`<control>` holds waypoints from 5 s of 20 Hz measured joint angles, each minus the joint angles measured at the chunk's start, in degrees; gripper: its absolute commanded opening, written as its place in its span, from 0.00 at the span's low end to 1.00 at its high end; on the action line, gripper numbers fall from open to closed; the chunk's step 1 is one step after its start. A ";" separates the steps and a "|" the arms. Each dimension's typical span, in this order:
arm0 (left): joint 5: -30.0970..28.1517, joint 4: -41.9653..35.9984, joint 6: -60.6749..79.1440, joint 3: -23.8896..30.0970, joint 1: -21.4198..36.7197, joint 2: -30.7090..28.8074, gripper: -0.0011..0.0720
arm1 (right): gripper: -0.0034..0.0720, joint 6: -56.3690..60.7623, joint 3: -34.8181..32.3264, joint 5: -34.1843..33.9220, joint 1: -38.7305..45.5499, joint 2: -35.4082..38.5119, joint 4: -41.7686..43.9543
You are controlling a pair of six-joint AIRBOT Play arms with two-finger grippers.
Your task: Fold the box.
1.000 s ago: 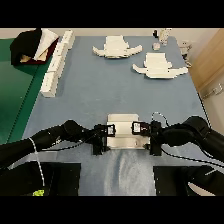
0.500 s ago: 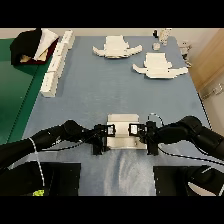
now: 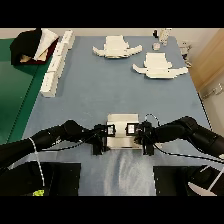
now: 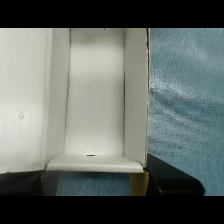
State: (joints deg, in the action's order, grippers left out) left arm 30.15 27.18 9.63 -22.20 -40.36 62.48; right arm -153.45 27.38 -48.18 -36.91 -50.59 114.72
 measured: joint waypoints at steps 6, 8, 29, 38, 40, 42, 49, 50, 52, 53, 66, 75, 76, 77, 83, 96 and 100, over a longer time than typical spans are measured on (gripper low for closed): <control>0.00 0.00 0.00 0.00 0.00 0.00 0.64 | 0.75 -0.94 -0.39 1.73 -0.07 -1.09 1.22; 0.00 0.00 -0.02 0.00 0.00 0.00 0.64 | 0.75 -1.03 -0.39 1.90 -0.07 -1.18 1.31; 0.00 -0.02 -0.02 0.00 0.00 0.00 0.64 | 0.04 59.58 4.33 -17.51 5.60 8.72 -32.54; 0.00 0.00 0.00 0.00 0.00 0.00 0.64 | 0.04 60.85 1.75 -18.67 37.51 -1.36 -10.58; 0.00 0.00 -0.02 0.00 0.00 0.00 0.64 | 0.04 55.71 -0.11 -18.38 39.87 -3.15 -2.47; 0.00 0.00 -0.02 0.00 0.00 0.00 0.64 | 0.04 51.89 -1.95 -18.16 41.16 -4.07 3.69; 0.00 -0.02 -0.02 0.00 0.00 0.00 0.64 | 0.05 45.16 -5.88 -18.21 38.21 -4.96 15.50; 0.00 0.00 -0.02 0.00 0.00 0.00 0.64 | 0.05 44.92 -6.01 -17.86 37.07 -4.98 16.24; 0.00 0.00 -0.02 0.00 0.00 0.00 0.64 | 0.05 44.50 -6.12 -16.96 34.69 -4.76 17.94; -0.02 0.00 -0.02 0.00 0.00 0.00 0.64 | 0.05 44.50 -6.01 -16.70 33.77 -4.52 18.38; 0.00 0.00 -0.02 0.00 0.00 0.00 0.64 | 0.69 48.65 -3.96 -16.65 26.25 4.17 20.28; 0.00 0.00 -0.02 0.00 0.00 0.00 0.64 | 0.65 59.89 -0.35 -10.01 15.21 0.70 14.05; -0.02 0.00 -0.02 0.00 0.00 0.00 0.64 | 0.65 63.36 1.07 -9.38 13.07 -0.33 11.23; 0.00 0.00 -0.02 0.00 0.00 0.00 0.64 | 0.65 67.06 2.51 -9.05 10.86 -1.31 8.24; -0.02 0.00 0.00 0.00 0.00 0.00 0.64 | 0.63 92.76 12.79 -11.56 -4.92 -9.42 -14.01; 0.00 -0.02 -0.02 0.00 0.00 0.00 0.64 | 0.05 117.26 19.80 -18.05 -15.41 -21.57 -27.15; 0.00 0.00 -0.02 0.00 0.00 0.00 0.64 | 0.04 118.53 19.89 -17.94 -15.63 -22.05 -27.56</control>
State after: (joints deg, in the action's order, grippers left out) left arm 30.15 27.18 9.61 -22.20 -40.36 62.48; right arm -34.92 47.27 -66.13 -52.53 -72.64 87.15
